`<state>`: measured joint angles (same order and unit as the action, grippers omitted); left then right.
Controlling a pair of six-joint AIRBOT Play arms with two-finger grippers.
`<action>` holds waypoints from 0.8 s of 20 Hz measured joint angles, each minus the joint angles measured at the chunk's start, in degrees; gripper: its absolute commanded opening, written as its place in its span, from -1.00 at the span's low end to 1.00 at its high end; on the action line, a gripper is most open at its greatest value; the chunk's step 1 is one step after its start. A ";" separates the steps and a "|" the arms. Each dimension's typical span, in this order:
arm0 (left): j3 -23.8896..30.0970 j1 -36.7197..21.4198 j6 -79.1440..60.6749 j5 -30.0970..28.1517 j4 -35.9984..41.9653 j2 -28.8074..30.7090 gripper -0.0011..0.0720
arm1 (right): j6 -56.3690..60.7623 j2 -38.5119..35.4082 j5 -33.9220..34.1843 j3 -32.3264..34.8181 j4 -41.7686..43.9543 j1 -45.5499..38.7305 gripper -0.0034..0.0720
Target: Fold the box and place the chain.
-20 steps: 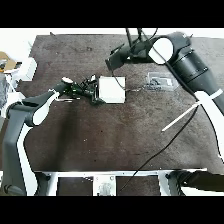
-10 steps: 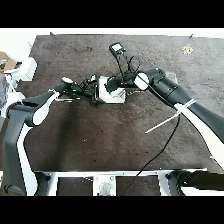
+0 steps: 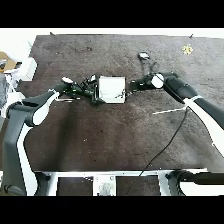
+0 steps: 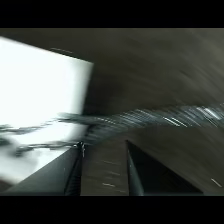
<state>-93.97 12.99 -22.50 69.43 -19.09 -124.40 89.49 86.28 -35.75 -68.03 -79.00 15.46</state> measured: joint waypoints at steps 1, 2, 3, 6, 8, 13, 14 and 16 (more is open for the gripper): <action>0.00 0.00 0.02 0.00 0.00 0.00 0.72 | 0.72 0.28 1.60 1.75 1.31 -2.08 -0.40; 0.00 0.00 0.00 0.02 0.02 0.00 0.72 | 1.40 0.83 3.65 3.26 2.84 -3.91 -0.39; 0.00 0.00 0.00 0.00 0.02 0.00 0.72 | 1.84 1.57 5.64 4.35 4.31 -5.35 -0.39; 0.00 0.00 0.00 0.02 0.02 0.00 0.72 | 2.62 4.28 11.15 5.44 8.09 -7.41 -0.39; 0.00 0.00 0.00 0.00 0.02 0.00 0.72 | 2.84 6.12 13.31 5.16 9.44 -8.28 -0.39; 0.00 0.00 0.00 0.02 0.04 0.00 0.72 | 3.08 7.78 14.47 4.81 10.86 -9.84 -0.39; 0.00 0.00 0.00 0.00 0.04 0.00 0.72 | 3.06 7.93 14.56 4.79 10.91 -10.23 -0.39; 0.00 0.00 0.00 0.02 0.04 0.00 0.72 | 3.08 8.09 15.04 4.74 11.10 -10.60 -0.39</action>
